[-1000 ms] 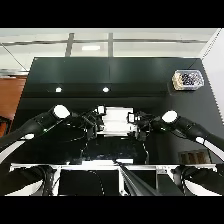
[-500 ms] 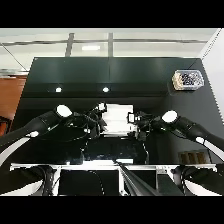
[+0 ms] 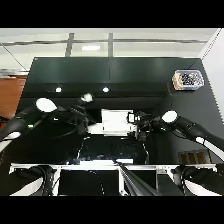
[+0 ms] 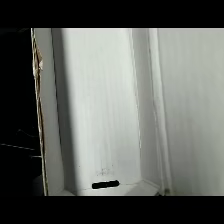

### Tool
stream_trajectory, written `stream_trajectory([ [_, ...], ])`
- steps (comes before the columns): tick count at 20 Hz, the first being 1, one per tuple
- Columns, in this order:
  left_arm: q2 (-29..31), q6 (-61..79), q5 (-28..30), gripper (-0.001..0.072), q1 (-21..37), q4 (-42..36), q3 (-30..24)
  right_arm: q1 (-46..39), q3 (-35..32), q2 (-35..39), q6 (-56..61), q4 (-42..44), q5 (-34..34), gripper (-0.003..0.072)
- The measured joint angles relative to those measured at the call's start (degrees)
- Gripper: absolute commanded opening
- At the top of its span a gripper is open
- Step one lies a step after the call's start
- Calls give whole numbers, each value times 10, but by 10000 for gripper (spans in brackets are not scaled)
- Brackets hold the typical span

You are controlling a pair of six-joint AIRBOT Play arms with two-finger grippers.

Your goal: Fold the box and place the chain.

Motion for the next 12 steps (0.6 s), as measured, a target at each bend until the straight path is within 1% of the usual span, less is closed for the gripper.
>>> stream_trajectory([
  [3, 55, -130, -34, 29, 126, 37, -13, 0, 0, 0, 0, 0, 0, 131],
  [5, 71, -244, -47, 28, 213, 48, -34, 0, 0, 0, 0, 0, 0, 131],
  [7, 72, -350, -63, 28, 281, 53, -61, 0, 0, 0, 0, 0, 0, 131],
  [9, 59, -413, -94, 27, 313, 44, -90, 0, 0, 0, 0, 0, 0, 131],
  [10, 49, -433, -105, 27, 316, 34, -102, 0, 0, 0, 0, 0, 0, 131],
  [12, 23, -459, -115, 27, 295, 13, -120, 0, 0, 0, 1, 0, -1, 131],
])
